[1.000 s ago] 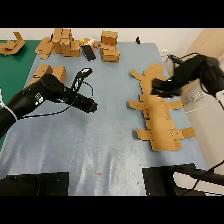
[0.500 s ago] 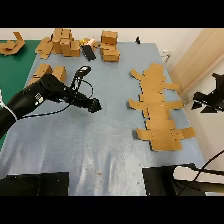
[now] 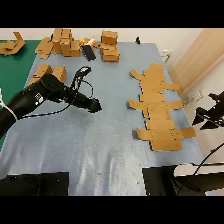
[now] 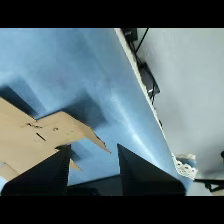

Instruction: Fold the box.

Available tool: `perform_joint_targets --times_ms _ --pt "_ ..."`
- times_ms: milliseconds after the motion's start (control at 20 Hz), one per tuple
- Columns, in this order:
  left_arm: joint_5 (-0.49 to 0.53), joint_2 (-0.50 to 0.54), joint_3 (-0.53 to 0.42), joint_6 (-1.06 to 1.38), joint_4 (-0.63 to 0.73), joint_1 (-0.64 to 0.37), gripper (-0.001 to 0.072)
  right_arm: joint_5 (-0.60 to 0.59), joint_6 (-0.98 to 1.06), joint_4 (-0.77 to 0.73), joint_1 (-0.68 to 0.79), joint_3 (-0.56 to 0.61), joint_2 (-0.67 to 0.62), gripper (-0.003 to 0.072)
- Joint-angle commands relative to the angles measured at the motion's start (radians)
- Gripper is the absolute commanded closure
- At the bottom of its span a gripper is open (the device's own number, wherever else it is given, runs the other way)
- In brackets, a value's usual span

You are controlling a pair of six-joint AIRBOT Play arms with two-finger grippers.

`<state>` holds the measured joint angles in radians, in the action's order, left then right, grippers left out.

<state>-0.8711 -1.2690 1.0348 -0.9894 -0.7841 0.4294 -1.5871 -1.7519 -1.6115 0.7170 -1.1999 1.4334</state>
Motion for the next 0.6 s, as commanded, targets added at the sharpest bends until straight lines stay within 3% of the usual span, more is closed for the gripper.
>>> perform_joint_targets --times_ms 0,350,450,550 --pt "-0.002 -0.001 0.0 -0.007 0.0 -0.001 0.0104 -0.049 -0.043 0.005 0.023 0.036 0.014 0.0226" --pt "-0.003 -0.001 0.0 -0.007 0.003 -0.001 0.0104 -0.029 -0.186 -0.067 0.022 0.135 0.013 0.023" --pt "-0.006 -0.001 0.0 -0.007 0.003 -0.001 0.0104 -0.018 -0.256 -0.195 0.022 0.135 0.012 0.0416" --pt "-0.01 -0.001 0.0 -0.007 0.003 -0.001 0.0103 -0.044 -0.274 -0.309 0.016 0.135 0.011 0.0473"
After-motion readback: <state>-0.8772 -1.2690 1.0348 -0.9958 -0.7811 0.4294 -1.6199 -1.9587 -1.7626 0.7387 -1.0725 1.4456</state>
